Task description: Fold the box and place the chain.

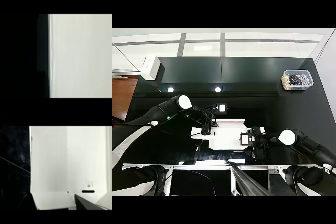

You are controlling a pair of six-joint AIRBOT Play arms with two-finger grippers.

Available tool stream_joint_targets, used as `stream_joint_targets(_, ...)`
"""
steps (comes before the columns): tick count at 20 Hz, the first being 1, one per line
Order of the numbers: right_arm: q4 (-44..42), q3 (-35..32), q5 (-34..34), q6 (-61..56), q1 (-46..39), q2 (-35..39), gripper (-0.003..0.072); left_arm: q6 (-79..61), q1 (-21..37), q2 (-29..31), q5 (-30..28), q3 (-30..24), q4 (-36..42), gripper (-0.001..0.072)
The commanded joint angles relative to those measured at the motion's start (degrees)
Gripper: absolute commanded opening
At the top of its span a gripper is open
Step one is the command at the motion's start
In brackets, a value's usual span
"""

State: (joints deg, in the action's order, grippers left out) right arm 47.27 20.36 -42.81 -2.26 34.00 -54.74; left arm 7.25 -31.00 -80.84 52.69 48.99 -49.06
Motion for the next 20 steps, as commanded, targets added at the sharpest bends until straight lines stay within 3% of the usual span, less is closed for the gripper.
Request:
stream_joint_targets(1, -1.3, 0.0, 2.2, 0.4, 1.1, -1.2, 0.0702, 0.0, 0.0, 0.0, 0.0, 0.0, 0.0, 0.0028)
stream_joint_targets(6, -4.3, 0.3, 2.7, -0.3, 1.1, -1.1, 0.0702, 0.0, 0.0, 0.0, 0.0, 0.0, 0.0, 0.0028)
stream_joint_targets(10, -2.5, 3.7, -0.2, -7.5, -0.3, 1.3, 0.0703, 0.0, 0.0, 0.0, 0.0, 0.0, 0.0, 0.0028)
stream_joint_targets(16, -3.6, 5.9, 0.7, -6.9, -7.7, 1.5, 0.0701, 0.0, 0.0, 0.0, 0.3, 0.0, 0.0, 0.0028)
stream_joint_targets(20, -9.3, 6.4, -0.3, 0.2, -9.5, 1.5, 0.0701, 0.0, 0.0, 0.0, 0.3, 0.0, 0.0, 0.0028)
